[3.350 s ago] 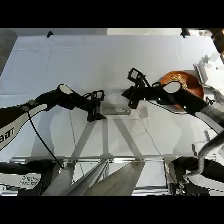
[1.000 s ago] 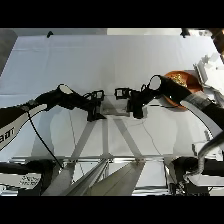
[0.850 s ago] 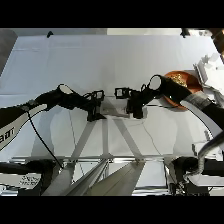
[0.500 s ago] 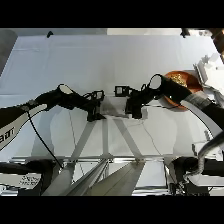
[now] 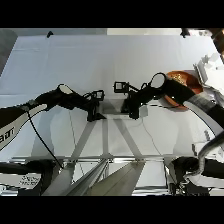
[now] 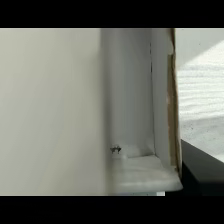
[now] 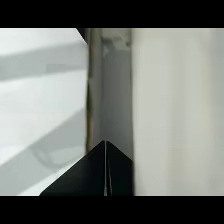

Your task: Fold the box and place the chain.

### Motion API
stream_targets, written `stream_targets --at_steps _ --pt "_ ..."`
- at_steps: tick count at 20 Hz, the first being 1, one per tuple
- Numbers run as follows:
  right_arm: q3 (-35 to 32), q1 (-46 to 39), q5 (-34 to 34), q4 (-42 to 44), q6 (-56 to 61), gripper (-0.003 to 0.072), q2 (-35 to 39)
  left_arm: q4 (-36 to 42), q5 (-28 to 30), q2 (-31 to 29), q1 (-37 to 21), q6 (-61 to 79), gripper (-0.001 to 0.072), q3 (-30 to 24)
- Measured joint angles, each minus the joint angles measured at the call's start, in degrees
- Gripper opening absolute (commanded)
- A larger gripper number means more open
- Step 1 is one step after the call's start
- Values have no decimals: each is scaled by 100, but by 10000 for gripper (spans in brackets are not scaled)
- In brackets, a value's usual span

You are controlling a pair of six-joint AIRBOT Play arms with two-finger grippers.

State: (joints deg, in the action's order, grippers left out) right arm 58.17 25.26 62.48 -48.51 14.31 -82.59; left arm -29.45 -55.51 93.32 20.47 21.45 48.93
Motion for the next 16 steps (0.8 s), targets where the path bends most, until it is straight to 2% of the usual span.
stream_targets --at_steps 3,8,12,16 --pt "0 -2 -28 -179 452 17 474 -7 0 0 0 2 404 0" --pt "-4 -275 -118 -1259 1926 16 1419 -11 0 0 0 15 404 0" --pt "-149 -1263 -68 -1694 3348 16 1843 -11 0 0 0 15 404 -2" --pt "-800 -2238 -22 -1617 4179 14 1912 -11 2 0 0 13 404 0"
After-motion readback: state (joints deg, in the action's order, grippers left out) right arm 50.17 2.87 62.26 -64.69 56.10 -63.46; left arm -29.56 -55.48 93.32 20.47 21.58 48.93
